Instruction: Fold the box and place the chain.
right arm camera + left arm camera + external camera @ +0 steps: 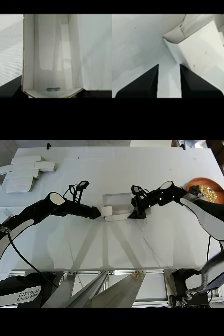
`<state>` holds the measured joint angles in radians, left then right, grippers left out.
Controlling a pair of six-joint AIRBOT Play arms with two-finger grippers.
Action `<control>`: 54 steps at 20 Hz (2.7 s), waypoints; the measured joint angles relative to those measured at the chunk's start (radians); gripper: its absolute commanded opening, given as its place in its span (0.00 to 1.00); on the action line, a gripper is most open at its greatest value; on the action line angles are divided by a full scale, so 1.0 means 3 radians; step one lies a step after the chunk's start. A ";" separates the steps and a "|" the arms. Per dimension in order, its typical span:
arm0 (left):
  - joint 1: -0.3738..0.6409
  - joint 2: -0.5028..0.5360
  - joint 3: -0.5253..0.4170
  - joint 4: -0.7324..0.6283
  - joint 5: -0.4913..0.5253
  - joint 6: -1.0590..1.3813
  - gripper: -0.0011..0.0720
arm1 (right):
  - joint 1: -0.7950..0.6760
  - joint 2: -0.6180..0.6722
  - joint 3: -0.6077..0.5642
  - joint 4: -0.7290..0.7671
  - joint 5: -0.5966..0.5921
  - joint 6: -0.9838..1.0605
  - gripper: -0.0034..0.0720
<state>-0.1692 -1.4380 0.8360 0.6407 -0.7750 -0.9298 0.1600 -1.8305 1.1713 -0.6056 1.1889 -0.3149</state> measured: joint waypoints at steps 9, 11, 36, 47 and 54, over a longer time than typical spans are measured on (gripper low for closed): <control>0.0010 0.0000 0.0000 -0.0271 0.0000 0.0221 0.38 | 0.0000 0.0000 0.0001 0.0001 -0.0001 0.0001 0.74; 0.0031 0.0000 0.0000 -0.0280 0.0001 0.0207 0.30 | 0.0000 0.0000 0.0000 0.0001 -0.0001 0.0001 0.74; 0.0141 0.0003 -0.0001 -0.0518 -0.0153 0.0247 0.62 | 0.0000 0.0000 0.0000 0.0001 0.0000 0.0000 0.74; 0.0141 0.0001 -0.0001 -0.0690 -0.0197 0.0359 0.54 | 0.0000 0.0000 0.0000 0.0001 0.0000 0.0000 0.74; 0.0128 0.0001 -0.0001 -0.0580 -0.0141 0.0535 0.56 | 0.0000 0.0000 0.0000 0.0001 0.0000 0.0000 0.74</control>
<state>-0.1307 -1.4376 0.8356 0.4667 -0.8173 -0.7692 0.1600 -1.8305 1.1713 -0.6052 1.1889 -0.3149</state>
